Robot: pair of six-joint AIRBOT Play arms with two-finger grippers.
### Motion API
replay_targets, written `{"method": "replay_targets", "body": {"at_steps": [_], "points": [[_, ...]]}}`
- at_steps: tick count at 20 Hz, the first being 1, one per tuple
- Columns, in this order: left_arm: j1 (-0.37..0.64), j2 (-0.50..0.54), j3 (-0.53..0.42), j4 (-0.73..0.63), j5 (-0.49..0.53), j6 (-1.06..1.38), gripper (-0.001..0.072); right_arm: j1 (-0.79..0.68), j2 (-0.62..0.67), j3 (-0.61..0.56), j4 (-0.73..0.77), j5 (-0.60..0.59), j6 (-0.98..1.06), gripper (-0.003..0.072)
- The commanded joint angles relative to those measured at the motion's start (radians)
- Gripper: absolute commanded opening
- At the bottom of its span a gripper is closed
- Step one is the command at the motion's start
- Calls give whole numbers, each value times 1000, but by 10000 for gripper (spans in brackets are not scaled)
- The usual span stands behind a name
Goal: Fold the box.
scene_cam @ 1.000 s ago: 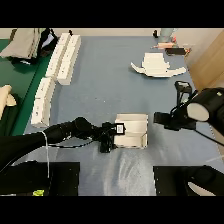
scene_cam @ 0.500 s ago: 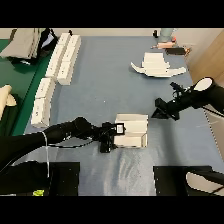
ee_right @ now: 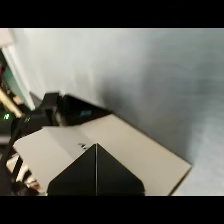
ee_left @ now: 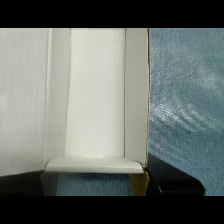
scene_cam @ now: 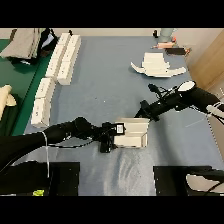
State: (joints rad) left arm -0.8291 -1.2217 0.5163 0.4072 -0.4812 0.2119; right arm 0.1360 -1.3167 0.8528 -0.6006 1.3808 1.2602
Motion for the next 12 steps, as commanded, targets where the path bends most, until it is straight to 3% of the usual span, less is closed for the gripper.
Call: {"method": "replay_targets", "body": {"at_steps": [1, 5, 7, 12], "points": [[0, 0, 1, 0, 0, 0, 461, 85, 87, 0, -67, 56, -58, 1], [0, 0, 1, 0, 0, 0, 461, 233, 200, -13, -375, 11, -57, 2], [0, 0, 1, 0, 0, 0, 461, 324, 268, -59, -511, -118, -57, 2], [0, 0, 1, 0, 0, 0, 461, 540, 449, -177, -669, -450, -37, 2]]}}
